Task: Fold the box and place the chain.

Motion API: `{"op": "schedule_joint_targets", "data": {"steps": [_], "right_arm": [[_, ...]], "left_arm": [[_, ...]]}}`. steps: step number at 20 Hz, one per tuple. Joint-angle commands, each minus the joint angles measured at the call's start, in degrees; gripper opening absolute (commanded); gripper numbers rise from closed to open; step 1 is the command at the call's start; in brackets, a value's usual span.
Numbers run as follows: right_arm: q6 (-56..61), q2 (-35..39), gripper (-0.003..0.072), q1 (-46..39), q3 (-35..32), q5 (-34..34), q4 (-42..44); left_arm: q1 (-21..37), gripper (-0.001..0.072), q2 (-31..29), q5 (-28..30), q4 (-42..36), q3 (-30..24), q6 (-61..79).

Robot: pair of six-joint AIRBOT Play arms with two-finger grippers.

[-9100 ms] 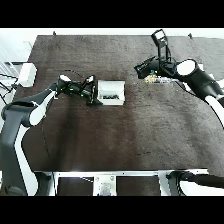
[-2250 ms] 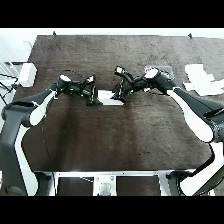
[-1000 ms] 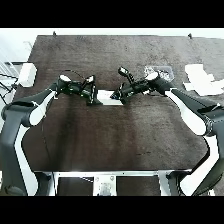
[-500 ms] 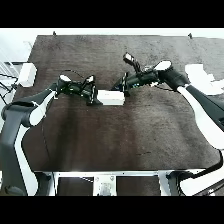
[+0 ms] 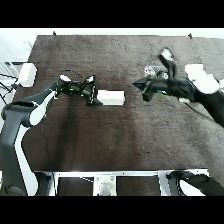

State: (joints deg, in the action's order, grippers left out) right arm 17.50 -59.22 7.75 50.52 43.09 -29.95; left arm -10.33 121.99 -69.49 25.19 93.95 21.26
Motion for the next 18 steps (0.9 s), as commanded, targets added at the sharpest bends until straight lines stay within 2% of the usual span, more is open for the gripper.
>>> {"op": "schedule_joint_targets", "data": {"steps": [1,4,7,10,13,18], "right_arm": [[1.97,16.74,0.0009,-2.27,-16.87,-20.44,-0.07],[1.99,28.83,0.0009,-2.64,-27.58,-27.65,-0.04],[6.01,40.72,0.0009,-2.75,-37.11,-30.6,0.0],[8.0,49.18,0.0009,-3.45,-45.0,-35.56,-0.04],[7.96,52.24,0.0008,-3.89,-49.33,-36.24,-0.26],[7.82,52.19,0.0011,-3.87,-50.1,-36.17,-0.66]], "left_arm": [[0.02,0.0528,-0.02,0.02,0.02,0.04,0.02],[0.02,0.0527,-0.02,0.02,0.02,0.04,0.02],[0.02,0.0527,-0.02,-0.11,0.0,0.04,0.0],[0.02,0.0527,-0.02,-0.04,-0.02,0.04,0.0],[0.02,0.0527,-0.02,-0.15,0.0,0.04,0.0],[0.02,0.0527,-0.02,-0.09,-0.46,0.04,0.0]]}}
